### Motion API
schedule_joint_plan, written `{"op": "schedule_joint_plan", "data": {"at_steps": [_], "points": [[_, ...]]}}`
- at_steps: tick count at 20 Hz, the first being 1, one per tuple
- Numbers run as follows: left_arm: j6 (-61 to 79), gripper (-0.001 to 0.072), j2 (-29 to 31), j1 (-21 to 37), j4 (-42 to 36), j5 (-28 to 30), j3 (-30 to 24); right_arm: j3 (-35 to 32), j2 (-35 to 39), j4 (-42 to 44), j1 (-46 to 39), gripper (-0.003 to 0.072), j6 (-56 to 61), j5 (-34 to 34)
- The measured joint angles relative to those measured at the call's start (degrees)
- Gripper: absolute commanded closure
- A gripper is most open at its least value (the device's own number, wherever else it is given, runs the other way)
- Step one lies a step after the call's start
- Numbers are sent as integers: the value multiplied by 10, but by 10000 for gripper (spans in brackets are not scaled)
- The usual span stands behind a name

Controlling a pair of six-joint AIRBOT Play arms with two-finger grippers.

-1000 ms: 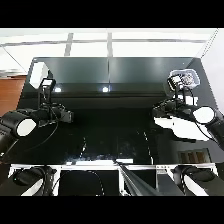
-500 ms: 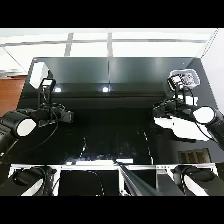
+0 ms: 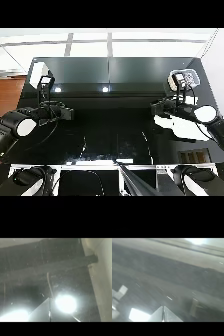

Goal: Fold the box and place the chain.

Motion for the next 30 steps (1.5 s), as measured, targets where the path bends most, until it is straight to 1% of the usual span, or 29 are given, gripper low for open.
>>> {"op": "schedule_joint_plan", "data": {"at_steps": [1, 2, 3, 4, 5, 7, 8, 10, 12, 14, 16, 17, 19, 20, 22, 24, 25, 26, 27, 29, 30], "points": [[0, 678, -2, 0, 1, 14, 0, 0, 0, 35, 0, -34, 0, -18], [0, 665, -6, 0, 2, 27, 0, 0, 0, 71, 1, -34, 0, -41], [0, 451, -12, 0, 3, 42, 0, 0, -1, 99, 1, -34, 1, -63], [0, 70, -20, 0, 3, 59, 0, 0, -1, 118, 0, -34, 3, -87], [0, 6, -31, 1, 4, 73, 0, 0, -1, 125, 0, -34, 3, -110], [0, 6, -53, 2, 6, 98, 0, 2, -1, 113, -17, -34, 3, -147], [0, 6, -63, 3, 6, 101, 0, 5, -1, 99, -38, -34, 3, -154], [0, 6, -75, 3, 6, 103, 1, 24, -4, 51, -116, -34, 11, -140], [0, 6, -81, 3, 6, 87, 1, 59, -20, -35, -236, -34, 45, -94], [-1, 6, -84, 3, 5, 60, 1, 108, -53, -136, -374, -34, 94, -22], [-3, 6, -86, 3, -1, 39, 1, 152, -99, -236, -503, -34, 127, 76], [-3, 6, -87, 3, -7, 34, 1, 169, -125, -275, -559, -34, 135, 124], [-5, 6, -87, 3, -23, 26, 1, 191, -170, -311, -642, -34, 121, 197], [-5, 6, -88, 3, -33, 24, 1, 197, -191, -312, -670, -34, 96, 230], [-5, 6, -88, 3, -49, 25, 1, 205, -224, -301, -694, -34, 30, 279], [-6, 6, -88, 3, -60, 26, 1, 210, -247, -287, -690, -34, -34, 313], [-7, 6, -88, 3, -64, 26, 1, 213, -254, -284, -681, -34, -55, 316], [-7, 6, -88, 3, -67, 28, 1, 217, -258, -282, -672, 28, -71, 320], [-7, 6, -88, 3, -70, 29, 1, 221, -262, -279, -661, 167, -85, 323], [-7, 6, -88, 3, -78, 28, 1, 228, -267, -274, -642, 525, -101, 327], [-7, 6, -88, 3, -82, 28, 1, 230, -268, -274, -633, 642, -106, 331]]}}
